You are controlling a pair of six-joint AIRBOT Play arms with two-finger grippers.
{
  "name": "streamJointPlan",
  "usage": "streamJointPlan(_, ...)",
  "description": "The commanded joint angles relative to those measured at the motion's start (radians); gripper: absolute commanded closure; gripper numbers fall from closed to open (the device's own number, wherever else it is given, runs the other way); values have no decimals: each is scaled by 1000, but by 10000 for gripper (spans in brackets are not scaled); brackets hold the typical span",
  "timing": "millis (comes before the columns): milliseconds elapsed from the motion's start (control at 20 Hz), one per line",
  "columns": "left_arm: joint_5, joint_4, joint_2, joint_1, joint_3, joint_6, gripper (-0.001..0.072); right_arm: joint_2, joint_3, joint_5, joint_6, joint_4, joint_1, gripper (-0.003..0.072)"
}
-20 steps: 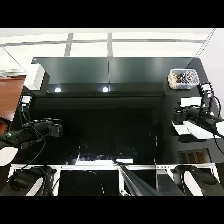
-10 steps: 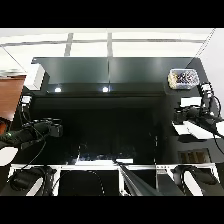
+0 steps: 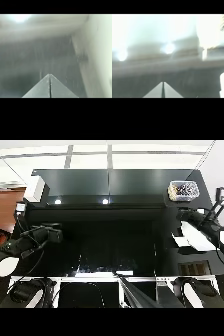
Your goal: Fold the box and place the chain.
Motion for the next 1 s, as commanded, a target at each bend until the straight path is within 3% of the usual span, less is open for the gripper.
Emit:
streamJointPlan(0,386,-4,-76,1,-6,0,591,-80,4,-350,0,68,0,199)
streamJointPlan(50,478,-4,-126,1,-6,0,316,-124,17,-382,-10,47,-5,-33)
streamJointPlan(100,560,-11,-190,1,-5,-1,-1,-179,51,-359,-19,-13,-13,-33)
streamJointPlan(200,569,-27,-313,1,18,-1,8,-311,194,-231,-18,-163,-66,-33)
streamJointPlan(350,340,-24,-443,5,91,-1,8,-549,510,-11,266,-384,-277,-27)
streamJointPlan(500,67,-17,-503,66,158,-11,8,-797,882,470,678,-916,-489,-27)
streamJointPlan(600,-14,-17,-503,126,172,-58,8,-917,1048,769,642,-1145,-572,-26)
streamJointPlan(650,-22,-19,-503,146,171,-71,8,-948,1079,836,567,-1143,-607,-26)
streamJointPlan(800,-25,-20,-503,164,171,-109,8,-973,1079,880,341,-866,-713,-26)
streamJointPlan(950,-41,-33,-503,163,171,-108,8,-974,1019,927,178,-819,-778,-25)
